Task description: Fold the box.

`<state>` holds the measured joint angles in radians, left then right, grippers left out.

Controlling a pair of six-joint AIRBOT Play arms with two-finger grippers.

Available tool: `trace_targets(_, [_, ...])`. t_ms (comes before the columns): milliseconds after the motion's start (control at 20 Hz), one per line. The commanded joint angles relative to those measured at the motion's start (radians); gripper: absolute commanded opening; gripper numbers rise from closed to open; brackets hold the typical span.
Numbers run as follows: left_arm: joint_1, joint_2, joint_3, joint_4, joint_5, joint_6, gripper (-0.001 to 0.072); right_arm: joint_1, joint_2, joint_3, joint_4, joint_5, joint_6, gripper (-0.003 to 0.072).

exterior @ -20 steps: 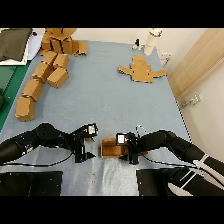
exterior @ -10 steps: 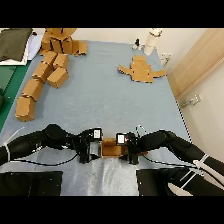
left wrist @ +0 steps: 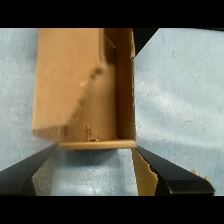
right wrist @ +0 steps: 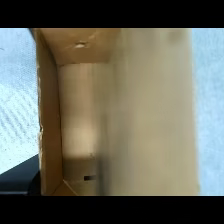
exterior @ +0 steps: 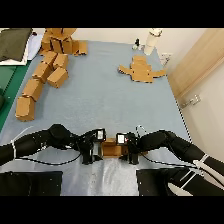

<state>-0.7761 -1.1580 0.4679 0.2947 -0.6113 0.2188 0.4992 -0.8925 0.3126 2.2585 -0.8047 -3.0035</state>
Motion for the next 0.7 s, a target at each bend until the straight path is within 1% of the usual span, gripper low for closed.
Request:
trace_targets(0, [-0.022, -0.014, 0.003, -0.01, 0.026, 0.001, 0.0712, 0.001, 0.0, 0.0, 0.0, 0.0, 0.0, 0.0599])
trace_targets(450, [-0.025, -0.014, 0.004, -0.011, 0.026, 0.002, 0.0711, 0.001, 0.0, 0.0, 0.0, 0.0, 0.0, 0.0598])
trace_targets(650, [-0.066, -0.017, 0.006, -0.01, 0.05, 0.001, 0.0711, 0.001, 0.0, 0.0, 0.0, 0.0, 0.0, 0.0598])
